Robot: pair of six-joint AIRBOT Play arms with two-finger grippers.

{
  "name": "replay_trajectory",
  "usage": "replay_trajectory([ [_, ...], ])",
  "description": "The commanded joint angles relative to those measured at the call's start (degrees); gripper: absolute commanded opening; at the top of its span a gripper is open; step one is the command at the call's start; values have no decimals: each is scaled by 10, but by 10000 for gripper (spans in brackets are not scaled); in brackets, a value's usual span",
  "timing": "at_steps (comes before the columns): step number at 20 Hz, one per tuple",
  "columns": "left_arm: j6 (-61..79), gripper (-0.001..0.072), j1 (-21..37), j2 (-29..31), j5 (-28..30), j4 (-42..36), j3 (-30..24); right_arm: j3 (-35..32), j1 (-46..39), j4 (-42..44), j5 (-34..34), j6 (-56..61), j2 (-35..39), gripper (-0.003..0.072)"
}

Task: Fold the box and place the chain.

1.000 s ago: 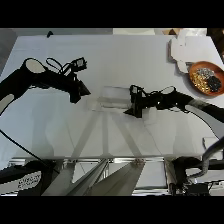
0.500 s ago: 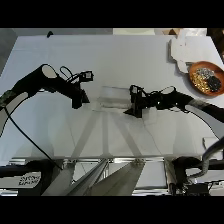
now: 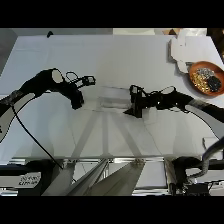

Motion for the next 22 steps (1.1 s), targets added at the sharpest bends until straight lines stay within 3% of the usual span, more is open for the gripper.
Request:
replay_trajectory([
  [1,-5,7,-15,20,8,-2,0,0,0,0,0,0,0,457],
  [4,45,10,-15,61,-1,-33,0,0,0,0,0,0,0,457],
  [5,80,60,-15,69,-8,-51,0,0,0,0,0,0,0,457],
  [8,181,433,-15,64,-10,-131,0,0,0,0,0,0,0,457],
  [9,208,457,-16,60,-7,-161,0,0,0,0,0,0,0,457],
  [12,312,457,-16,44,-9,-218,0,0,0,0,0,0,0,457],
  [17,326,456,-15,-3,-2,-223,0,0,0,0,0,0,0,457],
  [22,391,454,-15,-32,-38,-251,0,0,0,0,0,0,0,457],
])
